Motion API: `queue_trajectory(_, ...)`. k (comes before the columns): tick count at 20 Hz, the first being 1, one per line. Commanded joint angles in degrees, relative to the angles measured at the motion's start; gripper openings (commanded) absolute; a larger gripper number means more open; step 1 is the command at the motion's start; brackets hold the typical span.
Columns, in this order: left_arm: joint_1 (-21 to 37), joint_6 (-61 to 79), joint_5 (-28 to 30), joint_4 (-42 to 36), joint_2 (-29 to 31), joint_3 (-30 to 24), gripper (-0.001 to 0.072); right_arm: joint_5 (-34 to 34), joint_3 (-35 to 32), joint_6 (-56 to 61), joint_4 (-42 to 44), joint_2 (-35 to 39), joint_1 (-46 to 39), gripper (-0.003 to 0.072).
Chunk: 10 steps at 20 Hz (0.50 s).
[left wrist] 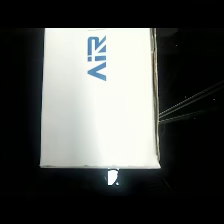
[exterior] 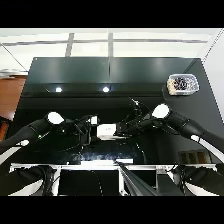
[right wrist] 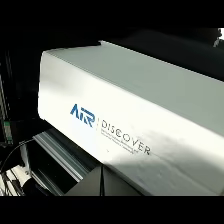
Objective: Fold the box and place the chain.
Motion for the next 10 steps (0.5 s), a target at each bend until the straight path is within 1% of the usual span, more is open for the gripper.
queue_trajectory(1, 0.0, 0.2, -0.1, 0.1, 0.0, 0.0, 0.0404, 0.7, 0.0, -0.1, 2.0, 0.0, -0.1, 0.0028)
queue_trajectory(3, 0.0, 0.2, -0.1, 0.1, 0.0, 0.0, 0.0404, 2.8, 0.0, -2.6, 5.7, 0.5, -0.9, 0.0028)
queue_trajectory(5, 0.0, 0.2, -0.1, 0.1, 0.0, 0.0, 0.0404, 3.8, 0.0, -2.8, 7.1, 1.0, -2.8, 0.0028)
queue_trajectory(8, 0.0, 0.2, -0.1, 0.1, 0.0, 0.0, 0.0404, 3.7, 0.0, -2.8, 5.4, 0.9, -4.6, 0.0028)
queue_trajectory(10, 0.0, 0.2, -0.1, 0.1, 0.0, 0.0, 0.0404, 3.3, 0.0, -0.8, 1.3, 0.7, -4.3, 0.0028)
